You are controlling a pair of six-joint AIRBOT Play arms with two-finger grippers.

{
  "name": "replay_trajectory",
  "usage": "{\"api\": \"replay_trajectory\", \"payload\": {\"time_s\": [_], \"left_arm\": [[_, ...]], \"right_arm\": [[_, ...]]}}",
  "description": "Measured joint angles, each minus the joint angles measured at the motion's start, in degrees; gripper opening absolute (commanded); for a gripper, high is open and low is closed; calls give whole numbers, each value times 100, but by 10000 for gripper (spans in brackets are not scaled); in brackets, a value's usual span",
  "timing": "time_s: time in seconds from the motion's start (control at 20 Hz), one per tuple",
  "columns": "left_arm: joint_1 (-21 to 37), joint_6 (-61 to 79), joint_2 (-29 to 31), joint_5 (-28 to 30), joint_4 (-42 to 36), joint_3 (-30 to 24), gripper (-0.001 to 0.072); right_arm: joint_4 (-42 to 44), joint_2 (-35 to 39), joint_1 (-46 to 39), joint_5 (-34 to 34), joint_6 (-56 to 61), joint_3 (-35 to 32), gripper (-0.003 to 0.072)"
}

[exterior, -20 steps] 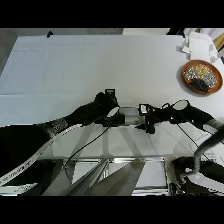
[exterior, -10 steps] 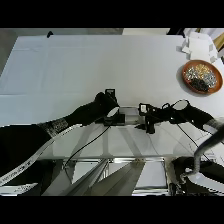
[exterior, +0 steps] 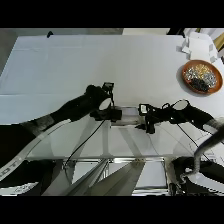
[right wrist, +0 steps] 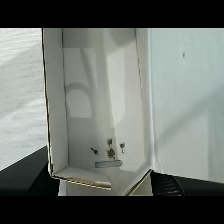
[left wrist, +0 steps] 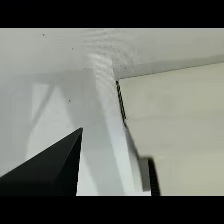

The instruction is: Fold the box and place the chain.

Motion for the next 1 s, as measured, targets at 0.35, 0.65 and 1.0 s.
{"api": "replay_trajectory", "payload": {"time_s": [0.35, 0.65, 1.0], "left_arm": [[566, 3101, 1027, -313, 142, -22, 693], [1108, 7278, 2052, 140, -570, -1014, 693], [1847, 12028, 1731, 1043, -3320, -2509, 695]], "right_arm": [[0, 0, 0, 0, 2, 0, 398], [0, 0, 0, 0, 2, 0, 398], [2, 2, 0, 0, 2, 0, 398]]}}
